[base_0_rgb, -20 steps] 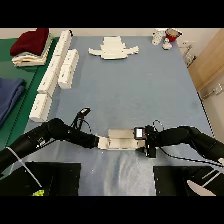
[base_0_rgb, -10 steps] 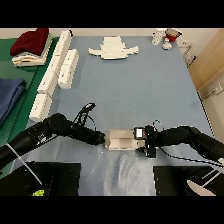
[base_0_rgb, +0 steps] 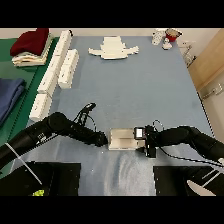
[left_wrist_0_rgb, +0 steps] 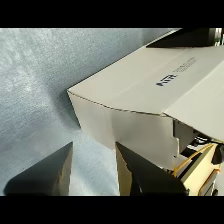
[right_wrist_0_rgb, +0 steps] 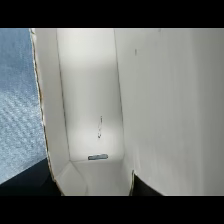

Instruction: Fold the box.

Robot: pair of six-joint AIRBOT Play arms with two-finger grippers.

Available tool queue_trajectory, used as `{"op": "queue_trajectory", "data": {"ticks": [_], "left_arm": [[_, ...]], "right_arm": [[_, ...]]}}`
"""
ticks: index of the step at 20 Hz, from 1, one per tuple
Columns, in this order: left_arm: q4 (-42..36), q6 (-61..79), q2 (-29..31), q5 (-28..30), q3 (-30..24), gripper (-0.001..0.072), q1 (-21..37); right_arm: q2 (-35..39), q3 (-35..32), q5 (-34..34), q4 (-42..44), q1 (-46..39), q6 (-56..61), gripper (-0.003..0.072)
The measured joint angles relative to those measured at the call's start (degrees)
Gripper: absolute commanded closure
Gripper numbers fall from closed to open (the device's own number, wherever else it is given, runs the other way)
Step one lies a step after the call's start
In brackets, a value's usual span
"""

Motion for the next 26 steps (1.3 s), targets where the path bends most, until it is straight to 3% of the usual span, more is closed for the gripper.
{"op": "queue_trajectory", "data": {"ticks": [7, 12, 17, 23, 26], "left_arm": [[2.4, -0.7, 0.0, 1.0, 0.0, 0.0305, 0.1], [5.6, -2.9, 0.0, -4.4, 1.1, 0.0305, 2.3], [1.9, -3.3, 0.0, -6.8, 1.6, 0.0304, 3.0], [-1.3, -3.9, 0.0, -4.7, 1.6, 0.0293, 1.6], [-1.1, -6.0, -0.2, -0.2, 1.8, 0.0294, -1.4]], "right_arm": [[0.0, 0.0, 0.0, 0.0, 0.0, 0.0, 0.0235], [0.0, 0.0, 0.0, 0.0, 0.0, 0.0, 0.0235], [0.0, 0.0, 0.0, 0.0, 0.0, 0.0, 0.0235], [0.0, 0.0, 0.0, 0.0, 0.0, 0.0, 0.0235], [0.0, 0.0, 0.0, 0.0, 0.0, 0.0, 0.0234]]}}
